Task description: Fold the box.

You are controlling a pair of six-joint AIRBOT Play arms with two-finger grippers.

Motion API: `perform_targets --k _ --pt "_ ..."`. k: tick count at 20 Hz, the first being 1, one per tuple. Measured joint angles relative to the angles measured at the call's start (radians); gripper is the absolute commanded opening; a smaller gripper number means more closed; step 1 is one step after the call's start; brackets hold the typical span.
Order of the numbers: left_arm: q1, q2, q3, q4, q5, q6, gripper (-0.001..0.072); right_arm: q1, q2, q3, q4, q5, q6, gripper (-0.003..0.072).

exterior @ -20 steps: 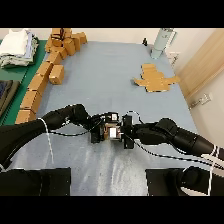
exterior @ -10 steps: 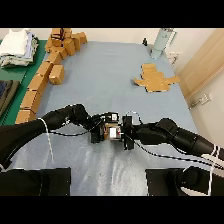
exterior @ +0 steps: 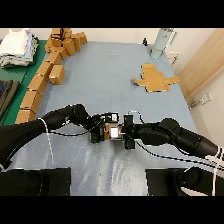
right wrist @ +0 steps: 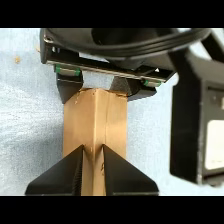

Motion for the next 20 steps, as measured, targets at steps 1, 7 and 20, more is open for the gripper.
perform_targets --k 1,7,20 --pt "0.0 0.0 0.0 0.0 0.0 0.0 0.0494 0.0 0.001 0.0 0.0 0.0 0.0 0.0157" --pt "0.0 0.0 0.0 0.0 0.0 0.0 0.0495 0.0 0.011 0.0 0.0 0.001 0.0 0.0157" --pt "0.0 0.0 0.0 0.0 0.0 0.0 0.0495 0.0 0.021 0.0 0.013 0.001 0.0 0.0156"
